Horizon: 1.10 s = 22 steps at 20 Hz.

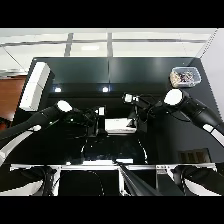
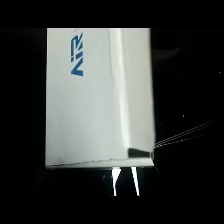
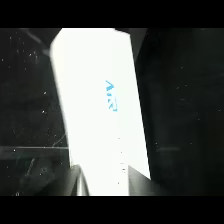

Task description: Fold the box and place the chain.

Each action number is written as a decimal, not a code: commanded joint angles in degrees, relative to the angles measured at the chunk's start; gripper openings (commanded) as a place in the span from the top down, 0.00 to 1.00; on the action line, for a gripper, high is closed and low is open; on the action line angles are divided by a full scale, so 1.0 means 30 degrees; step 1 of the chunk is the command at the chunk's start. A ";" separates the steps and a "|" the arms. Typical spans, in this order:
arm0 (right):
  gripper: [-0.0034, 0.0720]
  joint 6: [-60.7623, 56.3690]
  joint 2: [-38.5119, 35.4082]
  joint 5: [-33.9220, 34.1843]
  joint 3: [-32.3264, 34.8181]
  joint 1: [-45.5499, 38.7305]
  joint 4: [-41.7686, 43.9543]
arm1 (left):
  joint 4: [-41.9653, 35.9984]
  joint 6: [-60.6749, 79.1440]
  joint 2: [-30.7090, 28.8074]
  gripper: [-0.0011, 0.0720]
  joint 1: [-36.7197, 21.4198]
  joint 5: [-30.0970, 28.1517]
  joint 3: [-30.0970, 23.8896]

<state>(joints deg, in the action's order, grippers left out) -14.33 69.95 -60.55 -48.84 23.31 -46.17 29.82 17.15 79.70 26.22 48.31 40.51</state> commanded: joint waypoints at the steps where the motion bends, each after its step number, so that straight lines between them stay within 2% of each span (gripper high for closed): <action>1: 0.55 -0.0087 0.0029 0.0277 0.0160 0.0051 -0.0284 | 0.0036 0.0015 0.0015 0.49 0.0015 0.0029 0.0022; 2: 0.66 -0.0146 0.0029 0.0299 0.0153 0.0051 -0.0284 | 0.0036 0.0015 0.0015 0.49 0.0015 0.0029 0.0022; 3: 0.68 -0.0146 0.0029 0.0284 0.0160 0.0051 -0.0284 | 0.0036 0.0015 0.0015 0.49 0.0015 0.0029 0.0022; 8: 0.68 -0.0146 0.0036 0.0204 0.0277 0.0095 -0.0299 | 0.0036 0.0015 0.0015 0.49 0.0015 0.0029 0.0022; 9: 0.60 -0.0138 0.0036 0.0204 0.0357 0.0153 -0.0335 | 0.0036 0.0015 0.0015 0.49 0.0015 0.0029 0.0022; 12: 0.57 -0.0146 0.0036 0.0415 0.0619 0.0423 -0.0444 | 0.0029 0.0015 0.0015 0.49 0.0015 0.0029 0.0022; 13: 0.48 -0.0138 0.0036 0.0452 0.0743 0.0430 -0.0437 | 0.0036 0.0015 0.0015 0.49 0.0015 0.0022 0.0022; 14: 0.43 -0.0153 0.0036 0.0554 0.0816 0.0459 -0.0452 | 0.0029 0.0015 0.0015 0.49 0.0015 0.0029 0.0022; 19: 0.44 -0.0765 0.0015 0.0619 0.0896 0.0459 -0.0758 | 0.0029 0.0015 0.0015 0.49 0.0015 0.0022 0.0022; 22: 0.45 -0.4422 -0.0765 0.0204 0.0299 0.0437 -0.0219 | 0.0036 0.0015 0.0015 0.49 0.0015 0.0022 0.0022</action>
<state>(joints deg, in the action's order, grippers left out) -19.14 69.08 -59.07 -46.85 24.62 -48.49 29.91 17.19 79.70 26.22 48.38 40.51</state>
